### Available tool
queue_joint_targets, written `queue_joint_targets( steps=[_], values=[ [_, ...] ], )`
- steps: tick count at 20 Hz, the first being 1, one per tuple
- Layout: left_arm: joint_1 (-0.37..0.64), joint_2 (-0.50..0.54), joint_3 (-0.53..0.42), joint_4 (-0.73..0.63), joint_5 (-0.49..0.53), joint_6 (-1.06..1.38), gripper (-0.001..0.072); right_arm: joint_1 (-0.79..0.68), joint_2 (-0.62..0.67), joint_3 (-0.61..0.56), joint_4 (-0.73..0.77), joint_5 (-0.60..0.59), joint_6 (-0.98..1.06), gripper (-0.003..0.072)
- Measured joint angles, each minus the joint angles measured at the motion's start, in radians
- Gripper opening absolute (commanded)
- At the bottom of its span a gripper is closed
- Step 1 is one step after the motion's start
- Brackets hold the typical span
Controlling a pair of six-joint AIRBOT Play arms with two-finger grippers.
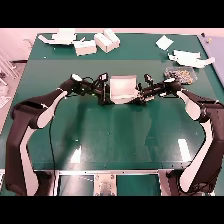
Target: Fold the box and place the chain.
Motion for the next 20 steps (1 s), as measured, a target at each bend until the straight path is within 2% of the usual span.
queue_joint_targets(
  steps=[9,20],
  values=[
    [-0.014,-0.011,0.0,-0.008,0.059,0.001,0.0718,0.0,0.0,0.0,0.002,-0.001,0.0,0.0587],
    [0.005,-0.01,0.0,-0.051,0.019,0.02,0.0717,0.0,0.0,0.0,-0.001,0.003,0.0,0.0587]
  ],
)
